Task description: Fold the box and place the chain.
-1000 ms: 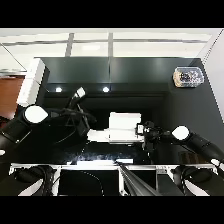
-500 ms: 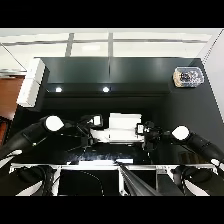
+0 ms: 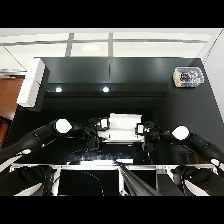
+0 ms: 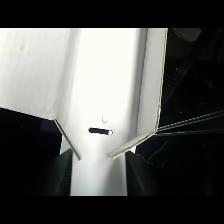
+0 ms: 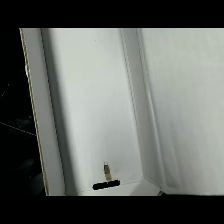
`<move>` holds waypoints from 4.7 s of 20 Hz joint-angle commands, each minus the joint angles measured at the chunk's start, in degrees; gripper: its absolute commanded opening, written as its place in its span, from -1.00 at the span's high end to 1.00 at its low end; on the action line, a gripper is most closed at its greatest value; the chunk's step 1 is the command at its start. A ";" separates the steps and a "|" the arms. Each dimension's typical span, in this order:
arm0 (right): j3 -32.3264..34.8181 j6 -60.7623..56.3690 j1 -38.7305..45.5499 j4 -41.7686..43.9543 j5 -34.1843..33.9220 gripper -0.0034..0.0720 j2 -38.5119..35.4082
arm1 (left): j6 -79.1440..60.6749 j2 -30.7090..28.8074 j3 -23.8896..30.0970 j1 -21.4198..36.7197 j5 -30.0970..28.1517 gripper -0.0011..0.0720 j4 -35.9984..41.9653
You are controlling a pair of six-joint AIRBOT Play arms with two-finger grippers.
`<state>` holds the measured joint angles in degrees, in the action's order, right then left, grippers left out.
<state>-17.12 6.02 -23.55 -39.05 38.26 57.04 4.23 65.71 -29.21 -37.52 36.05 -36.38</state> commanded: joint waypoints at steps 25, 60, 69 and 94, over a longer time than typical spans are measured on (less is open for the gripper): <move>0.00 -0.02 -0.02 0.02 0.00 -0.34 0.02 | -4.26 4.31 0.02 -5.35 -5.95 0.25 13.55; 0.00 -0.02 -0.02 0.02 -0.02 -0.34 0.02 | 70.31 2.27 4.79 28.28 21.20 0.90 -0.66; 0.00 -0.02 -0.02 0.00 -0.02 -0.34 0.02 | 66.69 3.39 3.67 15.67 12.79 0.90 6.21; 0.00 -0.02 -0.02 -0.15 -0.35 -0.34 0.02 | 94.75 0.09 -6.75 -8.59 -3.26 -0.70 -20.63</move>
<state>-17.12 6.00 -23.55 -39.09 38.22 57.04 86.15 63.99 -33.32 -42.94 33.15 -45.52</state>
